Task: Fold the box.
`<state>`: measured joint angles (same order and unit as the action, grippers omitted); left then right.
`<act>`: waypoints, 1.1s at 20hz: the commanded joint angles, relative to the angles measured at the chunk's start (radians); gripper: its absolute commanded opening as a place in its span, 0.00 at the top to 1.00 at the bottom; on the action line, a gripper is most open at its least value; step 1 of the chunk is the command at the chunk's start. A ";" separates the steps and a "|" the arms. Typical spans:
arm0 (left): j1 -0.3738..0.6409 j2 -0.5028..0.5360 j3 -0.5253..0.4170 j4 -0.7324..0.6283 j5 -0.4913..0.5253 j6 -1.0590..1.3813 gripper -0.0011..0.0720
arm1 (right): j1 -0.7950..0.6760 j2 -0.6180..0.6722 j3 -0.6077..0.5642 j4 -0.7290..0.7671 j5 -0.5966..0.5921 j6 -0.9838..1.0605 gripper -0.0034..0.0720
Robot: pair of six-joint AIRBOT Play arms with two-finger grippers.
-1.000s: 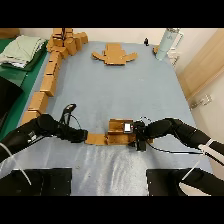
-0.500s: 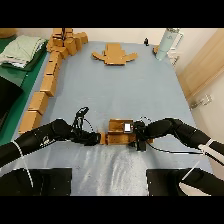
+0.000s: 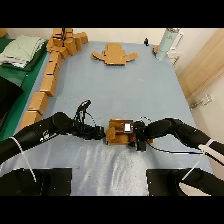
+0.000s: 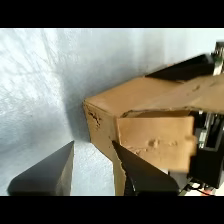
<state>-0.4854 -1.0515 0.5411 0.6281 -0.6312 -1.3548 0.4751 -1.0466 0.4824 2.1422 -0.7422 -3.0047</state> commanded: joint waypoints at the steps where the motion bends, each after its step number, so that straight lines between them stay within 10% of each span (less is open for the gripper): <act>1: 0.028 0.000 0.013 0.003 -0.039 -0.003 0.48 | 0.000 0.001 0.000 0.000 0.000 0.000 0.23; 4: 0.030 0.000 0.041 -0.009 -0.087 0.030 0.29 | 0.000 0.001 0.000 0.000 0.000 0.000 0.23; 22: -0.013 -0.017 0.058 -0.131 -0.015 0.135 0.28 | 0.000 0.001 0.000 0.000 0.000 0.000 0.23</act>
<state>-0.4892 -1.0637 0.5983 0.4969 -0.6922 -1.2213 0.4751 -1.0466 0.4824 2.1422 -0.7422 -3.0047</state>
